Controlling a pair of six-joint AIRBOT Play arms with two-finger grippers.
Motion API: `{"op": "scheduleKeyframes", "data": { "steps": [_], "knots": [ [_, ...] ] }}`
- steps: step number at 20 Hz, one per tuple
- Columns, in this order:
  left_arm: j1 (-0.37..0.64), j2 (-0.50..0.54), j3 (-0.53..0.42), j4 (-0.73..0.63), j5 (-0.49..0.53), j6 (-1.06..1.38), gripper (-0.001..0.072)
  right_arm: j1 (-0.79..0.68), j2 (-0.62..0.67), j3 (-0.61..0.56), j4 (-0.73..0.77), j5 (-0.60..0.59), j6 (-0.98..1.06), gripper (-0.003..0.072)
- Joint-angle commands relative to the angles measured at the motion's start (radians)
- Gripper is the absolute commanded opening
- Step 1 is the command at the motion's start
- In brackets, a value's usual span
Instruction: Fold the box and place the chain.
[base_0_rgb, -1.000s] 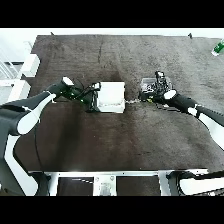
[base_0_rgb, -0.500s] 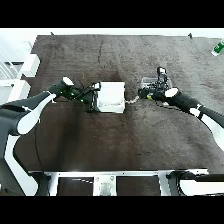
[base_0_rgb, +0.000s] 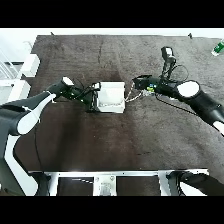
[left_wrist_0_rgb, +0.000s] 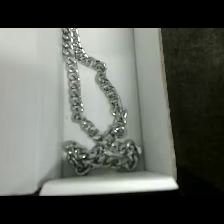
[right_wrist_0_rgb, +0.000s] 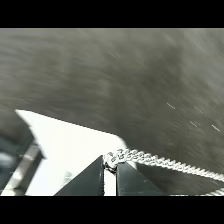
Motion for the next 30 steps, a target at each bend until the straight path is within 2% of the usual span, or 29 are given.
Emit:
{"op": "scheduleKeyframes", "data": {
  "steps": [1, 4, 10, 24, 26, 27, 28, 30],
  "knots": [
    [0.0, 0.001, 0.0, 0.0, 0.0, 0.0, 0.0469, 0.071, 0.104, 0.001, 0.005, 0.008, 0.001, 0.0017],
    [0.0, 0.001, 0.0, 0.0, 0.0, 0.0, 0.047, 0.147, 0.127, 0.035, 0.013, -0.016, 0.0, 0.0018],
    [0.0, 0.001, 0.0, 0.0, 0.0, 0.0, 0.0469, 0.266, 0.106, 0.073, 0.014, -0.165, -0.007, 0.0017],
    [0.0, 0.001, 0.0, 0.0, 0.0, 0.0, 0.047, 0.317, -0.291, 0.073, 0.098, -0.163, 0.0, 0.0021],
    [0.0, 0.001, 0.0, 0.0, 0.0, 0.0, 0.047, 0.307, -0.288, 0.073, 0.095, -0.151, 0.0, 0.0205],
    [0.0, 0.001, 0.0, 0.0, 0.0, 0.0, 0.047, 0.29, -0.277, 0.073, 0.093, -0.13, 0.0, 0.027],
    [0.0, 0.001, 0.0, 0.001, 0.0, 0.0, 0.047, 0.267, -0.261, 0.073, 0.077, -0.095, 0.0, 0.0308],
    [0.0, 0.001, 0.0, 0.001, 0.0, 0.0, 0.047, 0.201, -0.212, 0.062, 0.039, -0.017, 0.0, 0.0308]
  ]
}}
